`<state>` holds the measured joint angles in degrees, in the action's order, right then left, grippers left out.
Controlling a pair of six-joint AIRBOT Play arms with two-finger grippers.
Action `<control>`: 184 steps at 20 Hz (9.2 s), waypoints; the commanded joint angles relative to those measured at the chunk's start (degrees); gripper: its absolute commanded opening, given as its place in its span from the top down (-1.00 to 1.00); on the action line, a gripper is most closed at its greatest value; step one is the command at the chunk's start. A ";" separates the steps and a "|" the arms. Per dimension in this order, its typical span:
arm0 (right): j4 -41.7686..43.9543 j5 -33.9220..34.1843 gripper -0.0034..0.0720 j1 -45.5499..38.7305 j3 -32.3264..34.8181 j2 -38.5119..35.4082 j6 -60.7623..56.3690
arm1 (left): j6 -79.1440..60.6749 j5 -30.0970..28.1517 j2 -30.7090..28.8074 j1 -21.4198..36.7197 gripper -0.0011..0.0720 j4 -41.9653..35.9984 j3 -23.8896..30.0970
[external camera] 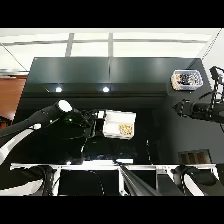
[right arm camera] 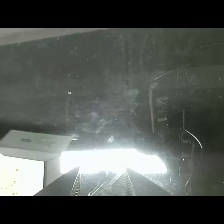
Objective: Fold the box and place the chain.
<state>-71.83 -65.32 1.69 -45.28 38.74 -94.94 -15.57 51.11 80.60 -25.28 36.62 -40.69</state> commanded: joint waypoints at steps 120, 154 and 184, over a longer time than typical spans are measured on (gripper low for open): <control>21.09 -1.11 0.45 18.12 -6.64 26.71 41.90 | 8.31 -6.14 0.66 -2.10 -0.36 1.90 -0.83; 27.04 -4.37 0.87 -1.64 -7.52 17.81 36.65 | 8.61 -5.86 -1.64 -2.05 -0.99 2.14 -1.90; 23.78 -7.74 0.87 -13.00 -2.43 13.42 33.18 | 32.48 6.14 7.50 -11.80 -0.96 9.62 -21.88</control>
<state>-48.07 -73.03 -11.27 -47.72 52.21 -61.39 16.93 57.41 87.92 -36.29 43.20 -62.48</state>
